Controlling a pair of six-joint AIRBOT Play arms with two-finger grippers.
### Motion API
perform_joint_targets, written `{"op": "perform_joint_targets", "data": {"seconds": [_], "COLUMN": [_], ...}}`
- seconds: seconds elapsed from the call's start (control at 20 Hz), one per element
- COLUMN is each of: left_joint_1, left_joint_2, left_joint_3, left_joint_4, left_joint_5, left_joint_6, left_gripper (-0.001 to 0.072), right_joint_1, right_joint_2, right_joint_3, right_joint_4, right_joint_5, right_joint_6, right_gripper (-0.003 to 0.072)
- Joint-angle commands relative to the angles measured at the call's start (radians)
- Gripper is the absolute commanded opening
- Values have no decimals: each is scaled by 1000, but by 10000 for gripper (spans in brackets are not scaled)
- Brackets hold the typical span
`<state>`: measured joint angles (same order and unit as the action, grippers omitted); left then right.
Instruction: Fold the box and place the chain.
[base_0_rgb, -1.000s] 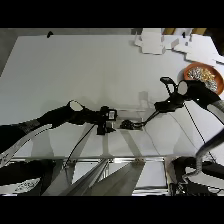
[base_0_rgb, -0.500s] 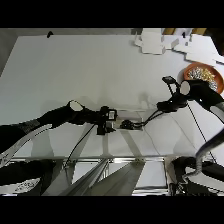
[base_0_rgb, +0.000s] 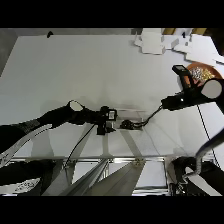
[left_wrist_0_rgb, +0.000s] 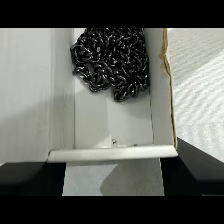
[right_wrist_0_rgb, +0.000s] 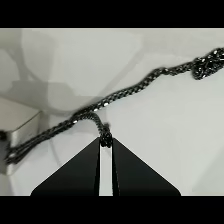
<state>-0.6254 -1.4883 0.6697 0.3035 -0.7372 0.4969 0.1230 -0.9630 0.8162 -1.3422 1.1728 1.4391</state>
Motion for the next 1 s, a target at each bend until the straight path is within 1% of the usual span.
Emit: {"op": "perform_joint_targets", "data": {"seconds": [0.0,0.15,0.25,0.5,0.65,0.8,0.95], "left_joint_1": [0,0,0,0,0,0,0], "left_joint_2": [0,0,0,0,0,0,0], "left_joint_3": [0,0,0,0,0,0,0], "left_joint_4": [0,0,0,0,0,0,0], "left_joint_5": [0,0,0,0,0,0,0], "left_joint_6": [0,0,0,0,0,0,0], "left_gripper": [273,273,273,273,273,273,273], "right_joint_1": [1,1,24,211,309,362,374], "right_joint_2": [121,198,233,249,250,250,250], "right_joint_3": [1,1,1,1,2,2,2], "right_joint_4": [119,169,216,259,304,407,514], "right_joint_5": [54,69,68,61,-16,-108,-125], "right_joint_6": [-58,-69,-115,-190,-192,-194,-270], "right_gripper": [19,19,19,19,19,20,20]}}
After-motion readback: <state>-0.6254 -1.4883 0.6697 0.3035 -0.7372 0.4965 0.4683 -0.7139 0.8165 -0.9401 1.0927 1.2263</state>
